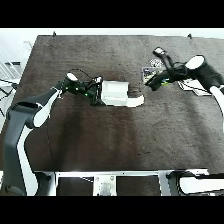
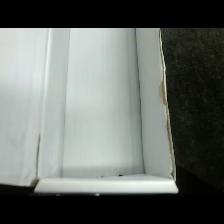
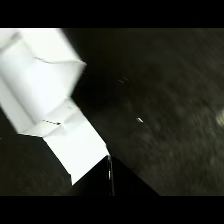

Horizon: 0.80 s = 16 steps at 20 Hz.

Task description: Fold the box and place the chain.

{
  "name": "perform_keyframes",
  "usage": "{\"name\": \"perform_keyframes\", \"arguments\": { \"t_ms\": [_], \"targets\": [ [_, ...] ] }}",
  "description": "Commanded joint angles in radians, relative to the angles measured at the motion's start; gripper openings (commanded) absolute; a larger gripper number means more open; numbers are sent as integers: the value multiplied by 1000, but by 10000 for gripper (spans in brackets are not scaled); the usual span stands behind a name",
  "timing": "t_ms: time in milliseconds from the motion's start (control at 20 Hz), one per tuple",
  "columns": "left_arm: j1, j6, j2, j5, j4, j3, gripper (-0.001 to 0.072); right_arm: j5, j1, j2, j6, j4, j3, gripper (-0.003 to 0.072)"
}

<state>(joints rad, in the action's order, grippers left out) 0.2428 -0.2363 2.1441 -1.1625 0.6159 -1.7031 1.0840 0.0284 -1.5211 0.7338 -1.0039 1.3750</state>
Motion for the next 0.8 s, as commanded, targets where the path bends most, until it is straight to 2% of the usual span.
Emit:
{"name": "perform_keyframes", "arguments": {
  "t_ms": [0,250,550,750],
  "targets": [
    [0,0,0,0,0,0,457,2,95,5,272,1,-39,20],
    [0,0,0,0,-2,0,457,1,117,-39,369,4,-122,20],
    [0,0,0,0,-2,0,457,-2,106,-177,378,161,-131,20],
    [0,0,0,0,-2,0,457,-3,42,-251,378,191,-131,20]
  ]
}}
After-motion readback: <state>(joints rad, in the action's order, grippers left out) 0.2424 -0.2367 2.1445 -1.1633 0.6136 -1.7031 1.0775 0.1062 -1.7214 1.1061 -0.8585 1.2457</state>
